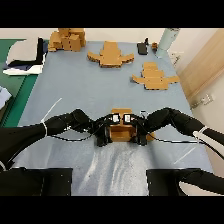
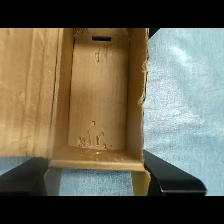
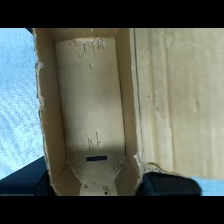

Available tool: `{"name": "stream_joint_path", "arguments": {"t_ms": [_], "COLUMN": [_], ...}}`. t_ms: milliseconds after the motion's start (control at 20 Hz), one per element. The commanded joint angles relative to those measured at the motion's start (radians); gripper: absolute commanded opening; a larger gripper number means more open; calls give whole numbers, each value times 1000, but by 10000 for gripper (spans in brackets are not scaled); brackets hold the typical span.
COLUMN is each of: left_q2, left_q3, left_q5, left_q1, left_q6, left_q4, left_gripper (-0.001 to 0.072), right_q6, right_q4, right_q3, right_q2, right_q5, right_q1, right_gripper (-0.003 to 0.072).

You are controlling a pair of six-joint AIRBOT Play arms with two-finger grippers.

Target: Fold the box.

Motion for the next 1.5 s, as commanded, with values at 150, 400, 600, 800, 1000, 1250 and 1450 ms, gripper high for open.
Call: {"name": "stream_joint_path", "arguments": {"t_ms": [150, 400, 600, 800, 1000, 1250, 1450], "left_q2": [0, 0, 0, 0, 0, 0, 0], "left_q3": [1, 1, 1, 1, 1, 1, 1], "left_q5": [0, 0, 0, 0, 0, 0, 0], "left_q1": [1, 1, 1, 1, 1, 1, 1], "left_q6": [0, 0, 0, 0, 0, 0, 0], "left_q4": [0, 0, 0, 0, 0, 0, 0], "left_gripper": [427, 427, 427, 427, 427, 427, 427], "right_q6": [0, 0, 0, 0, 0, 0, 0], "right_q4": [13, -6, -24, -13, 1, 0, 3], "right_q3": [0, 2, 2, 2, 2, 7, 33], "right_q2": [0, 0, 0, 0, 0, 0, 0], "right_q5": [-47, -171, -202, -141, -122, -121, -126], "right_q1": [0, 0, 0, 0, 0, -1, -2], "right_gripper": [622, 720, 720, 720, 720, 720, 600]}}
